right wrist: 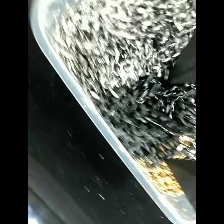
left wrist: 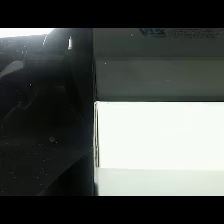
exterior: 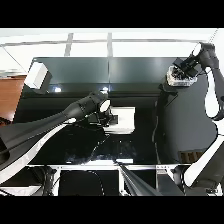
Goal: Fold the box and place the chain.
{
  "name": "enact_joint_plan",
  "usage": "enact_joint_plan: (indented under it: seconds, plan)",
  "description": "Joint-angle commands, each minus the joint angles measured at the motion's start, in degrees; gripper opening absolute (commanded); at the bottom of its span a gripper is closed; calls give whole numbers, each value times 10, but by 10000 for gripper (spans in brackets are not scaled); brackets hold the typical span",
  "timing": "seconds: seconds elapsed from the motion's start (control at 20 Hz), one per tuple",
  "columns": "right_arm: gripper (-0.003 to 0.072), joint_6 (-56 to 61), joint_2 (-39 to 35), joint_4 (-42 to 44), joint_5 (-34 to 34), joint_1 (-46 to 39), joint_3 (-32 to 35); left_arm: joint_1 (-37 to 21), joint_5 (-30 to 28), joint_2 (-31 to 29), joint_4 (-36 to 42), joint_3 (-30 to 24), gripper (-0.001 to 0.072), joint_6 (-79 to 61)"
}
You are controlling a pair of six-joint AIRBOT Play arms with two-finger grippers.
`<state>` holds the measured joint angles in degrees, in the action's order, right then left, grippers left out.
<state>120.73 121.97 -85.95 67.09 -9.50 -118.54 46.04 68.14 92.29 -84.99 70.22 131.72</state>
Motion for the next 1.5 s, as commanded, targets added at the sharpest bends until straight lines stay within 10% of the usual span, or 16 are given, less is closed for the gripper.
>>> enact_joint_plan:
  seconds: [0.0,0.05,0.6,1.25,1.45]
  plan:
    - [303,10,16,18,4,-10,-13,0,0,0,0,0,26,0]
    - [8,-5,13,28,5,-11,-13,0,0,0,0,0,26,0]
    - [15,-242,-226,43,55,-12,-13,0,0,0,2,0,26,0]
    - [15,-336,-569,277,121,5,-9,0,-1,0,1,0,26,0]
    - [15,-366,-648,300,209,59,117,0,-1,0,0,0,26,0]
